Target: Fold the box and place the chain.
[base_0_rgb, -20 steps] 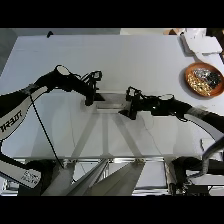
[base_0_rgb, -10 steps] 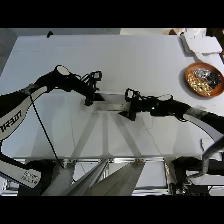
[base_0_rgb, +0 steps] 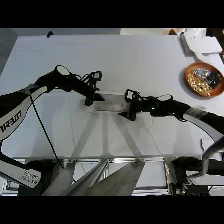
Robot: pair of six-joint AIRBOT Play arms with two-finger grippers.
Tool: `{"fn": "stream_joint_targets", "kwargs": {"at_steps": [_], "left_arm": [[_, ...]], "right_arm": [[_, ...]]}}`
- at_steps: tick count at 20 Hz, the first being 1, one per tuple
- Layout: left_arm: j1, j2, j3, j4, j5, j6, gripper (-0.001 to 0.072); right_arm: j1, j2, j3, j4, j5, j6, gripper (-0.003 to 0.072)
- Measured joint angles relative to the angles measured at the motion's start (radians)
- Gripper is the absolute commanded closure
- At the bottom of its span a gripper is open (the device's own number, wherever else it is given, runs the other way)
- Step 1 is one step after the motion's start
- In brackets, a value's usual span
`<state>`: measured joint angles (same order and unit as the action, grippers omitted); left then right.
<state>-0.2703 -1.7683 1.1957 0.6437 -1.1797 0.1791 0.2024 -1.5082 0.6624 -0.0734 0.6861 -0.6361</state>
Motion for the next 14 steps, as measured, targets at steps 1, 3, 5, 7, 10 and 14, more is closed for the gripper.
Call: {"fn": "stream_joint_targets", "kwargs": {"at_steps": [1, 3, 5, 7, 10, 14], "left_arm": [[0.000, 0.000, 0.000, 0.000, 0.000, 0.000, 0.0699], [0.000, 0.000, 0.000, 0.000, 0.000, 0.000, 0.0699], [0.000, 0.000, 0.000, 0.000, -0.003, 0.000, 0.0699], [0.000, 0.000, 0.000, 0.001, -0.003, 0.000, 0.0699], [0.000, 0.000, 0.000, 0.001, -0.001, 0.000, 0.0699], [0.000, 0.000, 0.000, 0.000, 0.000, 0.000, 0.0699]], "right_arm": [[0.000, 0.000, 0.000, 0.000, 0.001, 0.000, -0.0001], [0.000, 0.000, 0.000, 0.000, 0.003, 0.000, 0.0082], [0.000, 0.000, 0.000, 0.000, 0.006, 0.000, 0.0230], [0.000, 0.000, 0.000, -0.001, 0.007, 0.000, 0.0239], [0.000, 0.000, 0.000, -0.002, 0.007, 0.000, 0.0238], [0.000, 0.000, 0.000, -0.002, 0.006, 0.000, 0.0238]]}}
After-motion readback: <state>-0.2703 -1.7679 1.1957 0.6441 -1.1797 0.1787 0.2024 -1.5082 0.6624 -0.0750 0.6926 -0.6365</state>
